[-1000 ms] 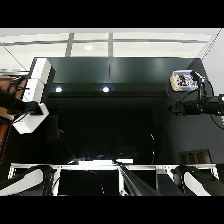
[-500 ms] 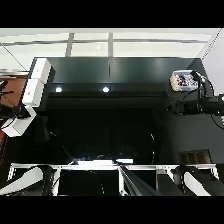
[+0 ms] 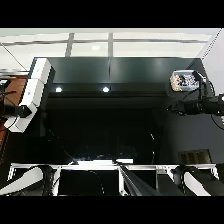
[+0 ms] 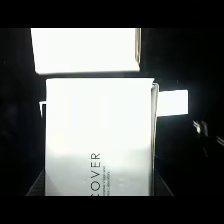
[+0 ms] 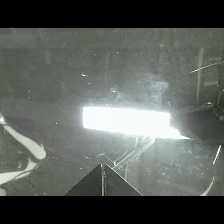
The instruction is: Fold the box and place the chain.
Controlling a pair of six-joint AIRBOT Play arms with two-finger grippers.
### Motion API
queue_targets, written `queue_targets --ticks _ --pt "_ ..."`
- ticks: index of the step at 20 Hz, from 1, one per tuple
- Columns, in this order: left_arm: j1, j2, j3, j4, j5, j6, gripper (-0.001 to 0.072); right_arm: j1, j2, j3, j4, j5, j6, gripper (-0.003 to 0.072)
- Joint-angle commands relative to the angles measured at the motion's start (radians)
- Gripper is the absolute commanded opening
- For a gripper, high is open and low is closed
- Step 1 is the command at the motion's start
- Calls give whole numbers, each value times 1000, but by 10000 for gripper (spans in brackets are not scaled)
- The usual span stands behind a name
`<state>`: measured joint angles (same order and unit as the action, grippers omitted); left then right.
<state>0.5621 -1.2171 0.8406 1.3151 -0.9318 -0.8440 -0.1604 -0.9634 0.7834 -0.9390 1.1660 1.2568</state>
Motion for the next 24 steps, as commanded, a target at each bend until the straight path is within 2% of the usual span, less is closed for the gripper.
queue_targets --ticks 1,8,10,15,18,19,20,21,22,24 --pt "1 -13 -5 -45 61 34 276 0 1 0 0 0 23 15" --pt "1 -24 -5 -48 126 37 306 0 1 0 0 0 31 15" --pt "0 -24 -4 -45 127 37 709 0 1 0 0 0 31 15" --pt "-1 38 23 -71 118 25 710 0 1 4 -2 3 26 15" --pt "-1 129 62 -245 116 26 709 0 3 64 -9 64 -13 15" --pt "-1 167 68 -324 112 25 668 0 10 94 -11 87 -31 15" --pt "-1 206 68 -393 96 24 456 0 24 117 -16 89 -34 15" --pt "-1 246 68 -448 58 25 111 0 50 128 -15 59 -43 15" --pt "-2 283 63 -502 4 43 25 11 87 125 -18 0 -92 14" --pt "-40 386 -6 -632 -41 193 24 78 193 72 -60 -229 -224 13"
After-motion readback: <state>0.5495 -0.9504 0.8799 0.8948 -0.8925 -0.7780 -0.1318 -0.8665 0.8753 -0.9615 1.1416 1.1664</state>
